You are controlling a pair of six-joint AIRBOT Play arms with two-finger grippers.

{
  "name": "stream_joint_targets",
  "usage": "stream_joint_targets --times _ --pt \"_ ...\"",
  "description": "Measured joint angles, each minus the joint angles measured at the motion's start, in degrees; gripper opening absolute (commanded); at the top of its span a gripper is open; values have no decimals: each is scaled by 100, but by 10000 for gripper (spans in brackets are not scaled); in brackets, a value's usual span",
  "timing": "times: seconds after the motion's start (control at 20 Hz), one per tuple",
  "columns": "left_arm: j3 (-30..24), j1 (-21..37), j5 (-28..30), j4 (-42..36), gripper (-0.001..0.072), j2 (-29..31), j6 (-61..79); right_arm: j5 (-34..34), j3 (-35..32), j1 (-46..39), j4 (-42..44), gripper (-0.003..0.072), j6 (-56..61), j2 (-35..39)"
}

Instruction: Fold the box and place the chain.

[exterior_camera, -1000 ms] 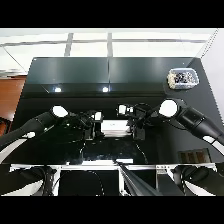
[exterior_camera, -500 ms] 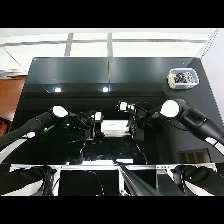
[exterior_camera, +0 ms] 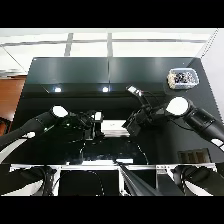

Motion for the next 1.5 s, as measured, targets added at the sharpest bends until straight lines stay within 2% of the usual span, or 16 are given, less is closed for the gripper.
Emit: stream_joint_targets --times 0.2,0.35,0.6,0.9,1.25,1.5 --pt "0 0 0 0 462 0 0 -109 -2 -26 907 14 669 -321" --pt "0 0 0 0 462 0 2 -149 -2 -33 1248 14 866 -721" --pt "0 0 0 0 462 0 4 -173 -2 -37 1276 14 990 -1266" --pt "0 0 4 0 462 0 2 -269 2 -37 1034 14 1067 -1478" --pt "0 -2 11 -4 463 0 -7 -341 33 -76 748 14 1117 -1423" --pt "0 0 2 -4 464 0 -4 138 374 -496 -170 14 1300 -461"
